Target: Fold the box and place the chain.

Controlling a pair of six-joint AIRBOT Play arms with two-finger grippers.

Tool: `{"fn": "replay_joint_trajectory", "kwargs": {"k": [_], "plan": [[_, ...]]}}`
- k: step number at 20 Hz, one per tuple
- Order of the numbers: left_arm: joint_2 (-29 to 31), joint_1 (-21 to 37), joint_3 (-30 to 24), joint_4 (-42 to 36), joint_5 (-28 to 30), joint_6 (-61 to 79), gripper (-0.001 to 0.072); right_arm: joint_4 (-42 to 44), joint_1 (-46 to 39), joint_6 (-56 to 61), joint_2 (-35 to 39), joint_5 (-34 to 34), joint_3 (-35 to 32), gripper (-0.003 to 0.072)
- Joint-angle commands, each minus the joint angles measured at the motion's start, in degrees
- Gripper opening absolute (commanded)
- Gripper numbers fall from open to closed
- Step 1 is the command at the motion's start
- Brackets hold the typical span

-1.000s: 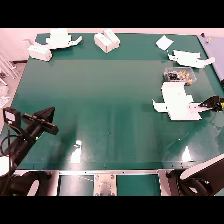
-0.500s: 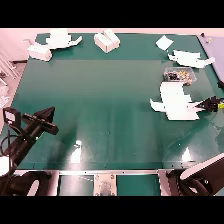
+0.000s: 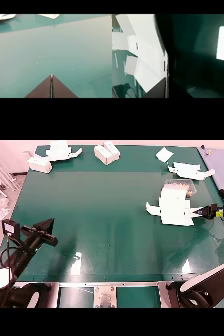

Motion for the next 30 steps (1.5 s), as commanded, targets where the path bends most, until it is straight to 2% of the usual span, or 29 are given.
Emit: {"fn": "replay_joint_trajectory", "kwargs": {"k": [1,10,16,23,26,30], "plan": [[0.04,0.02,0.0,0.0,1.66,0.0,0.0023,3.41,2.6,3.85,0.33,0.22,0.0,0.0005],[0.04,0.02,0.0,-0.02,1.44,-0.02,0.0023,7.32,22.8,8.94,0.42,-0.07,-0.96,0.0004],[0.04,0.02,0.0,-0.02,1.46,0.0,0.0023,14.36,33.2,11.04,0.42,-8.98,-0.96,0.0002],[0.04,0.02,0.0,0.0,-0.48,0.02,0.0023,14.71,40.68,12.2,0.92,-15.61,-1.16,0.0001],[0.04,0.02,0.0,0.0,-0.5,0.02,0.0024,14.64,40.65,10.45,3.26,-18.82,-4.9,0.0],[0.04,0.02,0.0,0.0,-0.48,0.0,0.0023,14.64,40.57,5.49,9.99,-24.09,-14.86,0.0]]}}
